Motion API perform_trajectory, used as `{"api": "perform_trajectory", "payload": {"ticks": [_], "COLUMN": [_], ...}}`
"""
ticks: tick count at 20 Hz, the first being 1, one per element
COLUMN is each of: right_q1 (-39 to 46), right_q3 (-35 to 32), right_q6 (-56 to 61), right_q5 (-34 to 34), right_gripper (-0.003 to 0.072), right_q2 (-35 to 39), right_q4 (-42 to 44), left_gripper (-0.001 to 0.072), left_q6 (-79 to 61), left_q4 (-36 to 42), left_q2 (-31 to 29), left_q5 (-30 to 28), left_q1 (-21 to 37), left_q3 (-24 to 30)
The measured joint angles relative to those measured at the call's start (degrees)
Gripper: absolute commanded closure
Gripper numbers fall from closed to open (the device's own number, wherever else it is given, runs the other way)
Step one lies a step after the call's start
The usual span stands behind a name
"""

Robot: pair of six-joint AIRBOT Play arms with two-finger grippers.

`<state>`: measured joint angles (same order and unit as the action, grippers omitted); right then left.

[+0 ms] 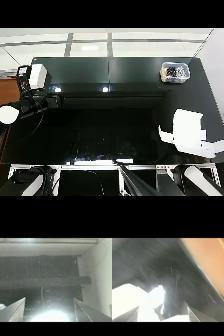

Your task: Fold the box and place the chain.

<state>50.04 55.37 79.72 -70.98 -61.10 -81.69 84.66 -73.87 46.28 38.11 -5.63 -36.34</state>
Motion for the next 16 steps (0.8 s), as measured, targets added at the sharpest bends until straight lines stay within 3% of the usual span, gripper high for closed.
{"api": "perform_trajectory", "payload": {"ticks": [5, 11, 12, 13, 15, 16], "right_q1": [7.78, 8.63, 8.66, 8.68, 8.72, 8.72], "right_q3": [1.92, -1.16, -1.64, -2.01, -2.51, -2.62], "right_q6": [-9.86, -18.08, -19.21, -20.09, -21.75, -22.58], "right_q5": [-11.26, -12.68, -12.50, -12.33, -11.39, -10.97], "right_gripper": [-0.0032, -0.0030, 0.0043, 0.0176, 0.0513, 0.0571], "right_q2": [-6.97, -11.02, -11.56, -12.02, -12.68, -12.85], "right_q4": [0.00, -3.45, -3.63, -3.78, -3.82, -3.80], "left_gripper": [0.0005, 0.0005, 0.0005, 0.0005, 0.0005, 0.0005], "left_q6": [0.02, 0.02, 0.02, 0.02, 0.02, 0.02], "left_q4": [1.18, 2.80, 3.41, 4.15, 5.77, 6.38], "left_q2": [0.04, 1.57, 2.08, 2.62, 3.78, 4.22], "left_q5": [0.02, 0.00, -0.02, -0.02, -0.15, -0.24], "left_q1": [0.00, 0.00, 0.00, 0.00, 0.00, 0.00], "left_q3": [0.00, 0.00, 0.00, 0.00, 0.00, 0.02]}}
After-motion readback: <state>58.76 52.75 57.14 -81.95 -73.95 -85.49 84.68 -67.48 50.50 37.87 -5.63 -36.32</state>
